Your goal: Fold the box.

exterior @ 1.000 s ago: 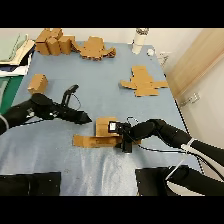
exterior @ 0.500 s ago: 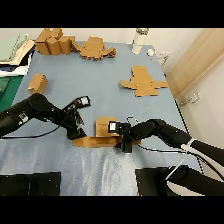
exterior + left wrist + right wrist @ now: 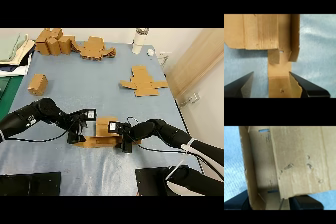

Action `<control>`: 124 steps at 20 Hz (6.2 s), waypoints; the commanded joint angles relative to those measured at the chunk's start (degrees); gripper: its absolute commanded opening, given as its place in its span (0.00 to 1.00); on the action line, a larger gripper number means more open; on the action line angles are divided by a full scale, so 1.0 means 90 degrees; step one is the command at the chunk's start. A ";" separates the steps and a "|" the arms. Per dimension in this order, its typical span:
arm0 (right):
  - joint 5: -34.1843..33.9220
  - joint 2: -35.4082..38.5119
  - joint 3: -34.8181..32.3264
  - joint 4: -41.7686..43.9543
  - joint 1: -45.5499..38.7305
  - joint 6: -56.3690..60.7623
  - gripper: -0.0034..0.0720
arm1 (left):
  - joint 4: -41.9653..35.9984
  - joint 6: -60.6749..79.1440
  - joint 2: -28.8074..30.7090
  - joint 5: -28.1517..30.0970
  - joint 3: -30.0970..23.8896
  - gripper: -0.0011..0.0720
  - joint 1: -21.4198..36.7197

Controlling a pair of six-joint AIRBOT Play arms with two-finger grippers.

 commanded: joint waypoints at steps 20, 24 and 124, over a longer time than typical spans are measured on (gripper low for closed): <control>0.0000 0.0005 -0.0002 0.0002 0.0007 0.0002 0.72 | -0.2450 0.1996 -0.0437 0.0775 -0.1095 0.91 -0.0129; 0.0000 0.0005 -0.0002 0.0002 0.0007 0.0000 0.72 | -0.2523 0.1923 -0.0539 0.1083 -0.1095 0.65 -0.0187; 0.0000 0.0005 -0.0002 0.0002 0.0007 0.0002 0.72 | 0.0466 -0.3480 0.1831 0.2467 -0.1914 0.03 -0.1122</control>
